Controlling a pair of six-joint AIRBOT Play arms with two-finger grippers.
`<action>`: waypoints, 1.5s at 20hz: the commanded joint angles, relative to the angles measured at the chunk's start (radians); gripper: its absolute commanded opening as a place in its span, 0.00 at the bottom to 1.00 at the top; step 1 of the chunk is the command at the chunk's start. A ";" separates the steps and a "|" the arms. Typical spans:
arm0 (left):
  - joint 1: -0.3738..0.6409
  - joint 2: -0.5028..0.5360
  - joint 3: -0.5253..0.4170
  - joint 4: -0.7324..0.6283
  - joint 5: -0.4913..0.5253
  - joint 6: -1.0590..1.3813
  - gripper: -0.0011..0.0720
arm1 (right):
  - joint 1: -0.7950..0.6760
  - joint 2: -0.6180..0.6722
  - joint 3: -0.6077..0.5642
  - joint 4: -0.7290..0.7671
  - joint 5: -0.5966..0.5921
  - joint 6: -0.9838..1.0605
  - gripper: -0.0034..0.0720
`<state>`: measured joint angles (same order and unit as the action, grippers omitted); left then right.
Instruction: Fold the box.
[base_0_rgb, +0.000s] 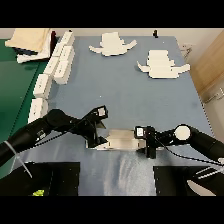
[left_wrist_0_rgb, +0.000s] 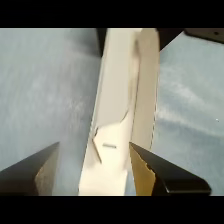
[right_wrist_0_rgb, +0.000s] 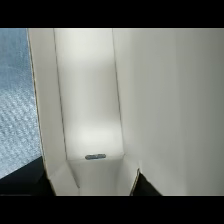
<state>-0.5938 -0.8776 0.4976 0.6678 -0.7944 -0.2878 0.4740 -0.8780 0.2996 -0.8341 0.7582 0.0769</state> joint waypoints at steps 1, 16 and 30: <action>0.047 0.134 0.000 0.244 -0.181 -0.525 0.70 | 0.001 0.000 0.000 0.001 0.000 0.001 0.71; -0.163 -0.084 0.111 -0.394 0.223 -0.915 0.03 | 0.001 0.000 0.000 0.001 0.000 0.000 0.71; -0.140 -0.325 0.112 -0.397 0.235 -1.015 0.03 | 0.001 0.000 0.000 0.001 0.000 0.001 0.71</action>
<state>-0.7479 -1.1671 0.6086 0.2523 -0.5335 -1.2774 0.4740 -0.8780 0.2996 -0.8333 0.7582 0.0776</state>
